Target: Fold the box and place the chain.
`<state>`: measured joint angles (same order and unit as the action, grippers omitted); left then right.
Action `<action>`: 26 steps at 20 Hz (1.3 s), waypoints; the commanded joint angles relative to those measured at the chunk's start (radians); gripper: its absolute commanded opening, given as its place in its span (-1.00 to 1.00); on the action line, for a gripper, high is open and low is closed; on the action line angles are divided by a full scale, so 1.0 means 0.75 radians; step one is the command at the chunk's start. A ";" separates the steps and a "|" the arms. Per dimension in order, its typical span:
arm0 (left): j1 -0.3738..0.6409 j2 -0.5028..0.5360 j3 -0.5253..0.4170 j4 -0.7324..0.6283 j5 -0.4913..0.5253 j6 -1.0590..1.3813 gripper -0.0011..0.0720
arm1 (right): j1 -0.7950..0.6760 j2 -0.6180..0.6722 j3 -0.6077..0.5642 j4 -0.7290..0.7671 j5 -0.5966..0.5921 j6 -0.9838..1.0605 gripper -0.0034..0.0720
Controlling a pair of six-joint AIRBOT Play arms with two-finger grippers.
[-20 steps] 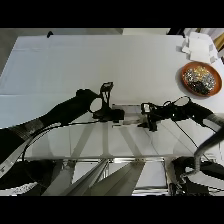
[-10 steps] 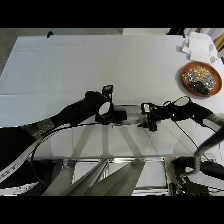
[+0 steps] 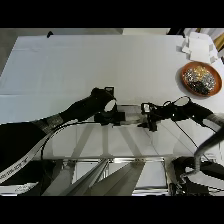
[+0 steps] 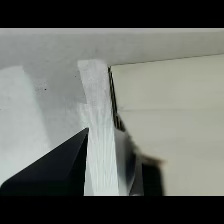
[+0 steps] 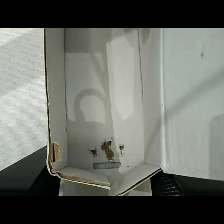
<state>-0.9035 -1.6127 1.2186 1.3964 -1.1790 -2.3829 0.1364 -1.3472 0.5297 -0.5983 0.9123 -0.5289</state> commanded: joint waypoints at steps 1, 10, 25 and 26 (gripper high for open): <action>0.002 -0.030 0.064 0.015 -0.054 0.000 -0.01 | -0.001 0.001 0.000 0.001 0.001 0.001 0.07; 0.002 -0.075 0.090 -0.039 -0.059 -0.059 -0.26 | -0.001 0.001 0.000 0.001 0.001 0.001 0.07; 0.001 -0.099 0.091 -0.046 -0.050 -0.080 -0.97 | -0.001 0.001 0.000 0.001 0.001 0.001 0.07; 0.001 -0.099 0.091 -0.046 -0.050 -0.080 -0.97 | -0.001 0.001 0.000 0.000 0.001 0.001 0.07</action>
